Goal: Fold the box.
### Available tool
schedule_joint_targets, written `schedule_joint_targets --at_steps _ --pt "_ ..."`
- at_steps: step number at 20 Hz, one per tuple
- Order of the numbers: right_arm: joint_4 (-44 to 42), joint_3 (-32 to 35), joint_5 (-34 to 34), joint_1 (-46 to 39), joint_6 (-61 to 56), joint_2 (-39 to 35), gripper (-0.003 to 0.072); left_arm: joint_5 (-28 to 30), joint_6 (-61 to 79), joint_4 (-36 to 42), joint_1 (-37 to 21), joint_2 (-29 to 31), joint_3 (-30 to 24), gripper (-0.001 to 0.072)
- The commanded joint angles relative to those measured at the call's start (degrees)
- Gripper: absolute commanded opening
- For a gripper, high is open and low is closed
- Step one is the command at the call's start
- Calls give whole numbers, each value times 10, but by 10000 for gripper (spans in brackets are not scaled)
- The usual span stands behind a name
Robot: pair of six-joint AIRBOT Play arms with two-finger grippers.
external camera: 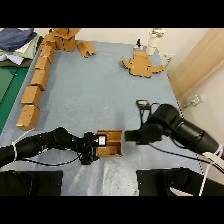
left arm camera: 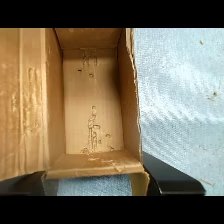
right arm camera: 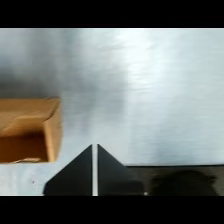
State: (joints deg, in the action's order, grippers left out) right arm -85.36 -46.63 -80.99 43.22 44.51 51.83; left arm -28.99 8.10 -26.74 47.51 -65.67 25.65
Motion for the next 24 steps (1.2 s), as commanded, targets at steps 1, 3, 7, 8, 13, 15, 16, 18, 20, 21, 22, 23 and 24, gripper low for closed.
schedule_joint_targets --at_steps 1,3,7,8,13,15,16,18,20,21,22,23,24 --pt "23 -4 22 -124 141 -16 6 0 0 0 0 0 0 364" --pt "-109 -4 128 -243 304 28 6 0 0 0 0 0 0 364" --pt "-560 -7 127 -400 710 201 6 0 0 0 0 0 0 363" --pt "-632 -7 92 -403 789 238 6 0 0 0 0 0 0 363" --pt "-694 4 46 -321 895 280 5 0 0 0 0 0 0 363" --pt "-692 23 50 -276 912 249 5 0 0 0 0 0 0 363" --pt "-689 38 57 -256 913 230 5 0 0 0 0 0 0 363" --pt "-680 69 66 -226 921 191 5 1 0 0 0 0 0 363" --pt "-662 96 99 -206 922 147 5 0 0 0 0 0 0 363" --pt "-655 107 117 -199 929 122 5 0 0 0 0 0 0 363" --pt "-642 115 138 -190 934 97 6 0 0 0 0 0 0 363" --pt "-625 121 160 -180 934 74 6 0 0 0 0 0 0 363" --pt "-598 127 182 -166 933 53 6 0 0 0 0 0 0 363"
